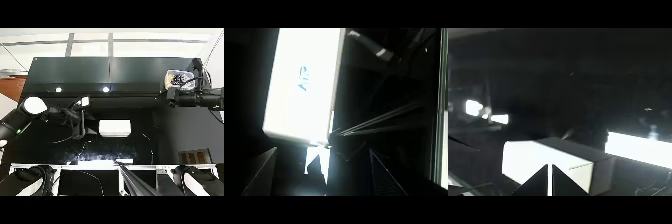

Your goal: Fold the box and place the chain.

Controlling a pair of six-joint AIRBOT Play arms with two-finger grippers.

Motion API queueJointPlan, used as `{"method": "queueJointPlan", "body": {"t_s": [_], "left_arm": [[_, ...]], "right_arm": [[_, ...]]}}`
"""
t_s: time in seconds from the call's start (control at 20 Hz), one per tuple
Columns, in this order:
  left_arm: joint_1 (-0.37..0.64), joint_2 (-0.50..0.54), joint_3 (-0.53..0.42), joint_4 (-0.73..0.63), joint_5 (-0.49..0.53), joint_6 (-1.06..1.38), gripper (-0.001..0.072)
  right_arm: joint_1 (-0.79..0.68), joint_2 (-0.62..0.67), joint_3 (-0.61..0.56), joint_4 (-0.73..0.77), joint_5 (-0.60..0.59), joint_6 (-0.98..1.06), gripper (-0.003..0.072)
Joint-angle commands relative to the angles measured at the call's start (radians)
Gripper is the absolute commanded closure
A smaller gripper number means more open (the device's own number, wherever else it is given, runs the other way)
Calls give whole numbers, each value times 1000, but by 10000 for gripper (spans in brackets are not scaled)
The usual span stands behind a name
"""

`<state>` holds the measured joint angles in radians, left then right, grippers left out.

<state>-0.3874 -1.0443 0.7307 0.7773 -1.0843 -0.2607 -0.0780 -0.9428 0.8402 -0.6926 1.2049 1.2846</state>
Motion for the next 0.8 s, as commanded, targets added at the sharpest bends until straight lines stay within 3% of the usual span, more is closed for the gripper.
{"method": "queueJointPlan", "body": {"t_s": [0.0, 0.1, 0.3, 0.75], "left_arm": [[-92, -113, 123, 2, 51, -59, 0], [-153, -194, 177, 32, 113, -55, 0], [-238, -294, 187, 17, 194, -56, -1], [-268, -319, 191, 19, 194, 25, 0]], "right_arm": [[-36, 5, 1, -7, 11, -21, 638], [-36, 5, 1, -19, 13, -21, 638], [-36, 5, 1, -23, 25, -21, 639], [-36, 5, 1, -24, 22, -21, 638]]}}
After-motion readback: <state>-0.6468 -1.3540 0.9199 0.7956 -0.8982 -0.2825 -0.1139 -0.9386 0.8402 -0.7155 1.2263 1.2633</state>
